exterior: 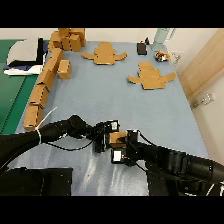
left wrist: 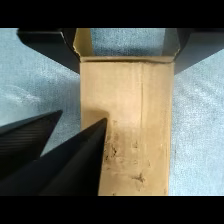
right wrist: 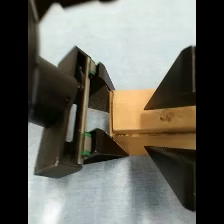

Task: Fold the box.

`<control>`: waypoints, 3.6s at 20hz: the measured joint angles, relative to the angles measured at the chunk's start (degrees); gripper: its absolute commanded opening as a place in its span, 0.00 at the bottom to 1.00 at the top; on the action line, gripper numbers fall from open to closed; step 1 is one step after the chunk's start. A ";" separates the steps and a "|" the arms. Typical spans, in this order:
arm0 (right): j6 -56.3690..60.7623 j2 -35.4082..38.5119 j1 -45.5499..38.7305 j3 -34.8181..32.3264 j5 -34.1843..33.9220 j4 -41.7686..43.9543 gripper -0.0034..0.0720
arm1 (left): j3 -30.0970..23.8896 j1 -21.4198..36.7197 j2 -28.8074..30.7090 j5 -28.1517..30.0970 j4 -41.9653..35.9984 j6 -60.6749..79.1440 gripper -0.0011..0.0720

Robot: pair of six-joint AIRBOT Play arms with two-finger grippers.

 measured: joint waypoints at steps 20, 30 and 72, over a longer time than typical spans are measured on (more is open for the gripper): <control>7.63 6.36 -6.38 -2.10 -20.06 71.47 0.05 | 0.00 0.00 0.00 0.00 0.00 0.02 0.60; -18.14 -1.40 -48.13 2.56 -41.83 87.82 0.05 | 0.00 0.00 0.00 0.00 0.00 0.00 0.60; -12.17 -11.45 -38.60 2.78 -22.69 85.57 0.05 | 0.00 0.00 0.00 0.00 0.00 0.00 0.60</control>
